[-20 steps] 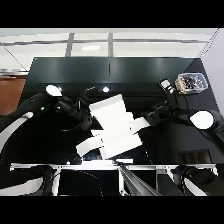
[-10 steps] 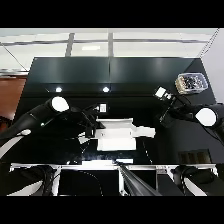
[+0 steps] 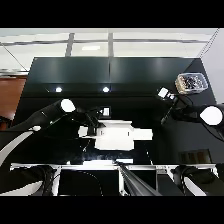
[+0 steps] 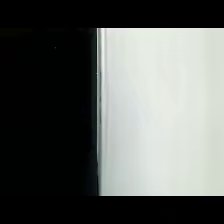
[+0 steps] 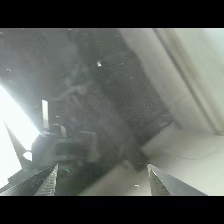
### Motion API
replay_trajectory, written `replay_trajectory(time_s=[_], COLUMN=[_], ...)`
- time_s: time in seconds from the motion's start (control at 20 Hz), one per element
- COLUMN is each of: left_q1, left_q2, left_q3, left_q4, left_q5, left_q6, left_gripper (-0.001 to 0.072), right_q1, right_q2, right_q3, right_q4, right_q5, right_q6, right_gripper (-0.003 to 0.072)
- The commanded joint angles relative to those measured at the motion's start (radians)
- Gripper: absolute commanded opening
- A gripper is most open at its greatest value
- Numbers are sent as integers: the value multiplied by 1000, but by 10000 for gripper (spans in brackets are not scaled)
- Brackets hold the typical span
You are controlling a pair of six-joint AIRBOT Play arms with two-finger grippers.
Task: Fold the box and place the chain.
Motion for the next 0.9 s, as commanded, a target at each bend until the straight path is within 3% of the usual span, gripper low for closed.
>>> replay_trajectory(time_s=[0.0, 0.1, 0.3, 0.6, 0.85], left_q1=[0, 1, 0, 1, 1], left_q2=[-6, -8, -25, -33, -37], left_q3=[-2, -5, -8, -8, -8], left_q4=[-4, -3, -4, -3, -4], left_q5=[37, 37, 36, 39, 40], left_q6=[6, 6, 6, 6, 6], left_gripper=[22, 22, 22, 22, 22], right_q1=[-42, -43, -38, 74, 222], right_q2=[9, 9, 9, -4, -73], right_q3=[-25, -87, -242, -254, -254], right_q4=[147, 261, 534, 536, 431], right_q5=[-27, -78, -82, -58, -60], right_q6=[-4, -53, -399, -484, -507], right_gripper=[646, 646, 646, 646, 646])
